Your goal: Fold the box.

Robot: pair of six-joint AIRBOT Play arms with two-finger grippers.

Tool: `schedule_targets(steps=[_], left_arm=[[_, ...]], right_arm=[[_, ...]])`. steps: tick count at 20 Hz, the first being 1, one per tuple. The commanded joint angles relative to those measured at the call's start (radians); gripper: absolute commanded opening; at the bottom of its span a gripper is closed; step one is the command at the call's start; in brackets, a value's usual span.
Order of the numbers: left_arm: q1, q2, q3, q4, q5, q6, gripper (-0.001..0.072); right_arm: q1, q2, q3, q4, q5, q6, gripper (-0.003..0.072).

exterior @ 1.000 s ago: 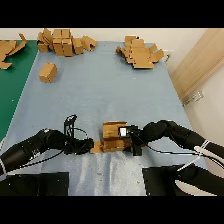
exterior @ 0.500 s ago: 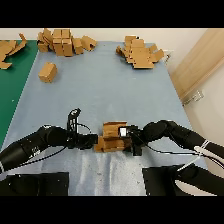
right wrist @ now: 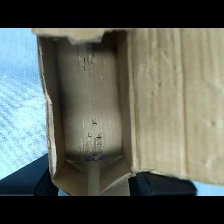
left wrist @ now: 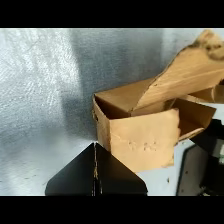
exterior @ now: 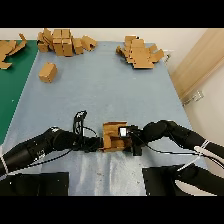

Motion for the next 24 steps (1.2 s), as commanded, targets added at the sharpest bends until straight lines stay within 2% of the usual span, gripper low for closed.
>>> schedule_targets(steps=[1, 3, 9, 18, 19, 20, 21, 24], left_arm=[[-0.079, -0.006, 0.063, 0.366, -0.066, -0.359, 0.0003], [-0.136, -0.015, 0.105, 0.453, -0.087, -0.449, 0.0003], [-0.177, -0.039, 0.116, 0.375, 0.042, -0.467, 0.0011], [-0.177, -0.031, 0.116, 0.357, -0.099, -0.470, 0.0017], [-0.177, -0.029, 0.116, 0.357, -0.103, -0.471, 0.0227], [-0.177, -0.027, 0.117, 0.357, -0.101, -0.480, 0.0380], [-0.177, -0.026, 0.117, 0.357, -0.098, -0.480, 0.0342], [-0.177, -0.026, 0.119, 0.357, -0.101, -0.480, 0.0342]], right_arm=[[0.000, 0.000, 0.000, 0.000, 0.000, 0.000, 0.0506], [0.000, 0.000, 0.000, 0.000, 0.000, 0.000, 0.0506], [0.000, 0.000, 0.000, 0.000, 0.000, 0.000, 0.0506], [0.000, 0.000, 0.000, 0.000, 0.000, 0.000, 0.0507], [0.000, 0.000, 0.000, 0.000, 0.000, 0.000, 0.0506], [0.000, 0.000, 0.000, 0.000, 0.000, 0.000, 0.0507], [0.000, 0.000, 0.000, 0.000, 0.000, 0.000, 0.0506], [0.000, 0.000, 0.000, 0.000, 0.000, 0.000, 0.0506]])
